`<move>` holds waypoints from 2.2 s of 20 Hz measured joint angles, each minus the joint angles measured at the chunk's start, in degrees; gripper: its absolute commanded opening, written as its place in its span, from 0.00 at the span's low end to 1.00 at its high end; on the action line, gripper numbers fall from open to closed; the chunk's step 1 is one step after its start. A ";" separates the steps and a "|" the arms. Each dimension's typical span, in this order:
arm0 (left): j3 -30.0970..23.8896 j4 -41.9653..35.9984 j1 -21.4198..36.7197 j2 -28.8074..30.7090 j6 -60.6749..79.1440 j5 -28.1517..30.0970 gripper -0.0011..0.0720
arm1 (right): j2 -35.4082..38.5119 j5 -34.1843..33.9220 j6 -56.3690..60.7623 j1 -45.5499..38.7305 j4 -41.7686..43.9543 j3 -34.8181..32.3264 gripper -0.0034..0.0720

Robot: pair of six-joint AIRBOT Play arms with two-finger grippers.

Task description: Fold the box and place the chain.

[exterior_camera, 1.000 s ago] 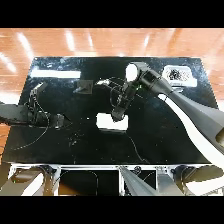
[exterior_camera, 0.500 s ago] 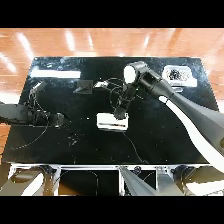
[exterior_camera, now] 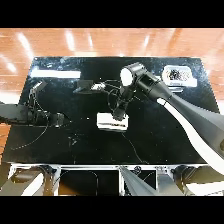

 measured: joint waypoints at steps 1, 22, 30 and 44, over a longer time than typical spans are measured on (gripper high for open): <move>0.00 0.00 0.00 0.00 0.00 -0.02 0.78 | 0.00 -0.15 0.04 0.04 -0.24 0.00 0.59; 0.00 0.00 0.00 0.00 0.00 -0.17 0.78 | 0.00 0.81 1.25 0.04 -0.94 0.00 0.58; 0.00 0.00 0.00 0.00 0.00 -0.20 0.78 | 0.00 0.83 1.79 0.04 -0.83 0.00 0.58; 0.00 0.00 0.00 0.00 0.00 -0.20 0.78 | 0.07 0.37 1.97 0.04 -0.50 0.00 0.30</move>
